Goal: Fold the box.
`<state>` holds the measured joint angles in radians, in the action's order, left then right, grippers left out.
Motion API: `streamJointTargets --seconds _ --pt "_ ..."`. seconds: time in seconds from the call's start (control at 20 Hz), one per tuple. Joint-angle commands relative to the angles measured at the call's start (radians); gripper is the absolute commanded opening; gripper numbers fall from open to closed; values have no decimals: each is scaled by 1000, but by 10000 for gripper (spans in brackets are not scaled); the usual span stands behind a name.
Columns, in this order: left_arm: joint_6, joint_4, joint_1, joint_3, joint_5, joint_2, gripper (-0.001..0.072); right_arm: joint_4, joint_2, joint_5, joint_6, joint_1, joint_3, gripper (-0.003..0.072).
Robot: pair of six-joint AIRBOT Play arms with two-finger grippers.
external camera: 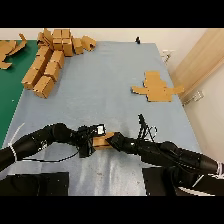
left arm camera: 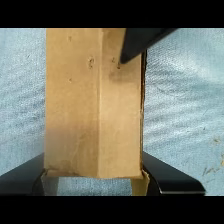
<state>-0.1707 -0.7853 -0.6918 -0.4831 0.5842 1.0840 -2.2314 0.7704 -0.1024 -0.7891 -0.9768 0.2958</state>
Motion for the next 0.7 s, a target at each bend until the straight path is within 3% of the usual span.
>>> streamJointTargets --seconds 0.0,0.65 --pt "1 0 0 0 0 1 531 -8 48 35 7 -3 -2 2" --pt "1 0 0 0 0 1 531 23 87 3 7 -4 -2 3"
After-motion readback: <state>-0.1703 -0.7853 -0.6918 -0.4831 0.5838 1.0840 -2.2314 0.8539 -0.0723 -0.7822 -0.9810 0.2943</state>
